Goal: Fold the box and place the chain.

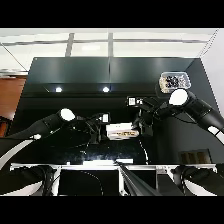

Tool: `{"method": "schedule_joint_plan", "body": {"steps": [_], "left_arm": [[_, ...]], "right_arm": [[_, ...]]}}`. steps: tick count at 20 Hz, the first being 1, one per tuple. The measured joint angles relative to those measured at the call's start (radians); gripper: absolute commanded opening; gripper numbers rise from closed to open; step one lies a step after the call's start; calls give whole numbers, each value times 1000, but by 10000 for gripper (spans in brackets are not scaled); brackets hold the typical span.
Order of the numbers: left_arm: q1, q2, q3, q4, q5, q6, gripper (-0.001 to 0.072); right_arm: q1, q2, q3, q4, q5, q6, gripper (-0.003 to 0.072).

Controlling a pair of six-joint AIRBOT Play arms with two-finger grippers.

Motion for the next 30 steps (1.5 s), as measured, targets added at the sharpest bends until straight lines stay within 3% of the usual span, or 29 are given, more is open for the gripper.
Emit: {"method": "schedule_joint_plan", "body": {"steps": [5,7,13,14,15,30], "left_arm": [[0,0,0,0,0,0,321],[0,0,0,0,0,1,322],[0,0,0,0,0,1,322],[0,0,0,0,0,1,322],[0,0,0,0,0,1,321],[0,0,0,0,0,0,322]], "right_arm": [[0,0,-1,-2,8,15,154],[0,0,-5,-3,21,28,270],[0,0,-8,-5,25,42,265],[0,0,-8,-4,23,42,209],[0,0,-8,-5,21,43,204],[0,0,-8,-3,19,49,202]]}}
